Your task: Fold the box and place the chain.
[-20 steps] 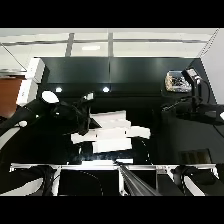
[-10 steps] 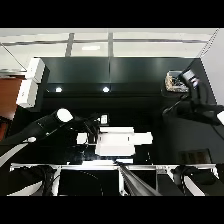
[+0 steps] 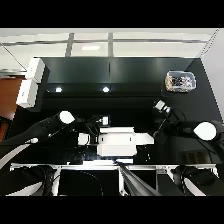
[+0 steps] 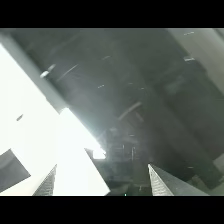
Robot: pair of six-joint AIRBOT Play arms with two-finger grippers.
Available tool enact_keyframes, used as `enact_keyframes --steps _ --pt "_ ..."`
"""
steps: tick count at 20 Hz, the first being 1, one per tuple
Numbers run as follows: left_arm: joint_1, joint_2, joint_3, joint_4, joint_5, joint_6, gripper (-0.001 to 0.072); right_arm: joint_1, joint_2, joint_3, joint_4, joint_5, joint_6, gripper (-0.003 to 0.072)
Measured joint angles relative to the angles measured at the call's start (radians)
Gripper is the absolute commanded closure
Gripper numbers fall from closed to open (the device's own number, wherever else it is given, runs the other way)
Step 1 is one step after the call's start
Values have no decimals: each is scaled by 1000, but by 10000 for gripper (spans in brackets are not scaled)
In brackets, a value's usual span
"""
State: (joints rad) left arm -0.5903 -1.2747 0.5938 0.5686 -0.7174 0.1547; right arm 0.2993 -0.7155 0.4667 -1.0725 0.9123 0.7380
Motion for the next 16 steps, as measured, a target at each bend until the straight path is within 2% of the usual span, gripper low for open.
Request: enact_keyframes --steps 11,16 --pt "0 -1 0 3 0 0 679 282 -17 -150 22 -34 -236 40" --pt "0 -1 0 3 0 -1 679 383 -60 -161 64 -137 -310 40"
